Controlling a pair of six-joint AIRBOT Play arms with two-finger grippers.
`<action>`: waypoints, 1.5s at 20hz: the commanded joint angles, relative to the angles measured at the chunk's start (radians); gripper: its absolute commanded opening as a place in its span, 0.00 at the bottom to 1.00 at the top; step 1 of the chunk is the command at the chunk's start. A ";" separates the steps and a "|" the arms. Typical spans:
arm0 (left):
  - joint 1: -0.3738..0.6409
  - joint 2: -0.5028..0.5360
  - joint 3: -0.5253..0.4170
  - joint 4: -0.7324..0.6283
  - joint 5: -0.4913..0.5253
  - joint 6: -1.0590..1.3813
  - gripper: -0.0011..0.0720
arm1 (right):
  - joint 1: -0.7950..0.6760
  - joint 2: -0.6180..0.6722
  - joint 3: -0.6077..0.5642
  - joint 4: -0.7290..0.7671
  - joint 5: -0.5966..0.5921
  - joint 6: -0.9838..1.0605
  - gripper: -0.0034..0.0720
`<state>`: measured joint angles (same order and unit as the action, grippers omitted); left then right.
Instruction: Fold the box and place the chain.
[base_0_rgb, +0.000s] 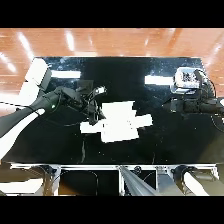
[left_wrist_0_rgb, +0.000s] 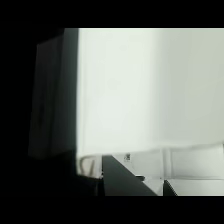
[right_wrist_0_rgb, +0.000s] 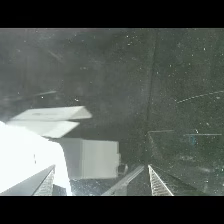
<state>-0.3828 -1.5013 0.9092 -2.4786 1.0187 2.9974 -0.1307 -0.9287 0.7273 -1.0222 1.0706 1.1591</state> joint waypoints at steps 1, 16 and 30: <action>-0.034 0.058 -0.070 0.029 -0.148 0.002 0.05 | 0.000 -0.001 0.000 0.000 -0.001 0.000 0.98; -0.074 0.090 -0.113 0.059 -0.215 0.002 0.05 | 0.191 -0.005 -0.039 0.105 0.018 -0.018 0.98; -0.073 0.100 -0.113 0.127 -0.212 0.005 0.05 | 0.191 -0.005 -0.039 0.105 -0.060 -0.157 0.98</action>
<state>-0.4557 -1.4078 0.7967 -2.3856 0.8013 2.9982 0.0597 -0.9329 0.6891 -0.9169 1.0130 1.0958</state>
